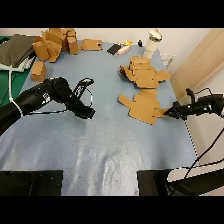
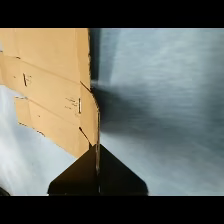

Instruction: Fold the box.

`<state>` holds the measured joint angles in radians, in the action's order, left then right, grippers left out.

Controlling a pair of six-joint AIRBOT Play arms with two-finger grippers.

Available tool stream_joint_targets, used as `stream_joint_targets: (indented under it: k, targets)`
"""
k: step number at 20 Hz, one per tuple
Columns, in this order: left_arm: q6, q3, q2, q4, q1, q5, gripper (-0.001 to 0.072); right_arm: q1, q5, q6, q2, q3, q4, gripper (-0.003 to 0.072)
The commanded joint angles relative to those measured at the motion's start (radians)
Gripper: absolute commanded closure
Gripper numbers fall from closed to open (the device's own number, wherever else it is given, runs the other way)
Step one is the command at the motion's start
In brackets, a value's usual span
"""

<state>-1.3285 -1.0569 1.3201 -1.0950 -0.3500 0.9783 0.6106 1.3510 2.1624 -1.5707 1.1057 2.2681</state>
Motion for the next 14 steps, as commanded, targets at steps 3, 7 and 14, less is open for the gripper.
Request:
stream_joint_targets:
  k: [3,7,14]
  targets:
    - [0.005,0.0,0.0,0.003,0.011,0.006,0.0695,-0.135,0.014,0.01,0.096,-0.044,0.008,0.0687]
    - [0.058,-0.002,0.0,0.048,0.051,0.065,0.0452,-0.272,-0.01,-0.036,0.256,-0.217,0.002,0.0686]
    - [0.107,-0.002,0.0,0.09,0.103,0.191,0.0291,-0.515,-0.127,-0.123,0.43,-0.405,-0.068,0.0569]
